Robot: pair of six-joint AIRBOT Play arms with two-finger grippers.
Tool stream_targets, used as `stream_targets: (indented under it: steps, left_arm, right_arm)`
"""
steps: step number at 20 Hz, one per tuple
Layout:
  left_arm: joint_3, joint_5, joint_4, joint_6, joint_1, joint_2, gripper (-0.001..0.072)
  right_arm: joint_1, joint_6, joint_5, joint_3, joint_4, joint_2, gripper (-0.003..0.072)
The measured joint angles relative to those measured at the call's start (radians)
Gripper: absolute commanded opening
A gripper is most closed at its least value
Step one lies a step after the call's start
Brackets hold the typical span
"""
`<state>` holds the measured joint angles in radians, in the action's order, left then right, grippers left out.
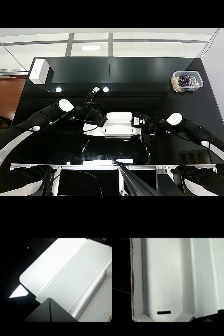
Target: Fold the box and place the chain.
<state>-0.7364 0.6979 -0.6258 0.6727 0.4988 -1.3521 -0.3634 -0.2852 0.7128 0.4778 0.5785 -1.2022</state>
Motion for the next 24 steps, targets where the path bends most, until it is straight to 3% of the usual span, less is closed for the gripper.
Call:
stream_targets:
  steps: [5, 11, 12, 13, 14, 15, 20, 24]
  left_arm:
    - [-0.019, 0.056, -0.060, -0.072, -0.033, 0.016, 0.0024]
    - [-0.021, 0.238, -0.176, 0.000, -0.212, 0.166, 0.0030]
    - [-0.007, 0.284, -0.174, -0.010, -0.234, 0.192, 0.0065]
    - [0.014, 0.320, -0.166, -0.031, -0.250, 0.216, 0.0279]
    - [0.039, 0.346, -0.158, -0.053, -0.256, 0.233, 0.0608]
    - [0.063, 0.361, -0.153, -0.080, -0.254, 0.245, 0.0708]
    - [0.146, 0.270, -0.159, -0.375, -0.171, 0.269, 0.0705]
    - [0.161, 0.127, -0.165, -0.570, -0.073, 0.252, 0.0700]
  right_arm:
    - [0.000, -0.002, 0.000, 0.000, 0.000, 0.000, 0.0182]
    - [0.000, 0.002, -0.002, 0.000, -0.002, 0.000, 0.0182]
    - [0.000, 0.002, -0.002, 0.000, -0.002, 0.000, 0.0182]
    - [0.000, 0.002, -0.003, 0.000, -0.002, 0.000, 0.0183]
    - [0.000, 0.002, -0.003, 0.000, -0.002, 0.000, 0.0182]
    - [0.000, 0.002, -0.003, 0.000, -0.002, 0.000, 0.0183]
    - [0.000, 0.002, -0.003, 0.000, -0.002, 0.000, 0.0182]
    - [0.000, 0.002, -0.003, 0.000, -0.002, 0.000, 0.0210]
